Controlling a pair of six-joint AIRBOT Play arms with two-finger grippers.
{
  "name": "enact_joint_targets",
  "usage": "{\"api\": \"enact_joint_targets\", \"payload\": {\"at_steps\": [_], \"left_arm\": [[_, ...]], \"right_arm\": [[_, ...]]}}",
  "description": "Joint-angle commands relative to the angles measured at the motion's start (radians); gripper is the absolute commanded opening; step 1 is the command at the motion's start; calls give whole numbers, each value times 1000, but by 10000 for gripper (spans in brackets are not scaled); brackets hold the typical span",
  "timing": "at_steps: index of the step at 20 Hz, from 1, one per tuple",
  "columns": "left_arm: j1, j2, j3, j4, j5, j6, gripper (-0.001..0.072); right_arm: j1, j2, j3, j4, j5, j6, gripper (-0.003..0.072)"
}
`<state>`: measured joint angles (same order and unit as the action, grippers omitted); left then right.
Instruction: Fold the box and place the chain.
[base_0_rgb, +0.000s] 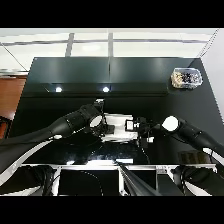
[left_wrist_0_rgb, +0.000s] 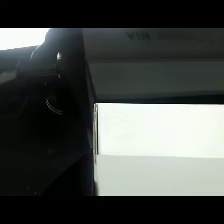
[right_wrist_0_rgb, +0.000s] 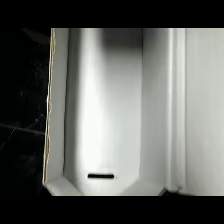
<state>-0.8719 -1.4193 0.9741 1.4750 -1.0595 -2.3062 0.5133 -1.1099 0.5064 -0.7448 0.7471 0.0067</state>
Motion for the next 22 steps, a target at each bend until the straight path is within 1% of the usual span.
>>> {"api": "enact_joint_targets", "payload": {"at_steps": [1, 5, 10, 14, 15, 16, 17, 18, 19, 20, 22], "left_arm": [[0, 0, 0, 34, -27, -1, 22], [0, -1, -1, 65, -28, -2, 22], [0, -1, -1, 60, -12, -2, 23], [0, -1, -1, 57, -12, -2, 23], [0, -1, -1, 57, -12, -2, 23], [0, -1, -1, 57, -12, -2, 23], [0, -1, -1, 57, -12, -2, 23], [0, -1, -1, 57, -12, -2, 23], [0, -1, -1, 57, -12, -2, 23], [0, -1, -1, 56, -12, -2, 23], [0, -1, -1, 57, -11, -2, 23]], "right_arm": [[0, 34, 0, -150, 77, 120, 634], [0, 34, 0, -111, 87, 120, 634], [0, 32, 0, -65, 8, 116, 633], [0, 23, 0, -10, 8, 116, 632], [1, 20, 0, -11, 8, 116, 596], [1, 18, 0, -11, 8, 120, 421], [3, 18, 0, -11, 7, 121, 417], [6, 18, 0, -7, 8, 122, 292], [11, 18, 0, -7, 8, 122, 111], [19, 16, 0, -5, 7, 121, 98], [45, 16, 0, 22, -26, 121, 99]]}}
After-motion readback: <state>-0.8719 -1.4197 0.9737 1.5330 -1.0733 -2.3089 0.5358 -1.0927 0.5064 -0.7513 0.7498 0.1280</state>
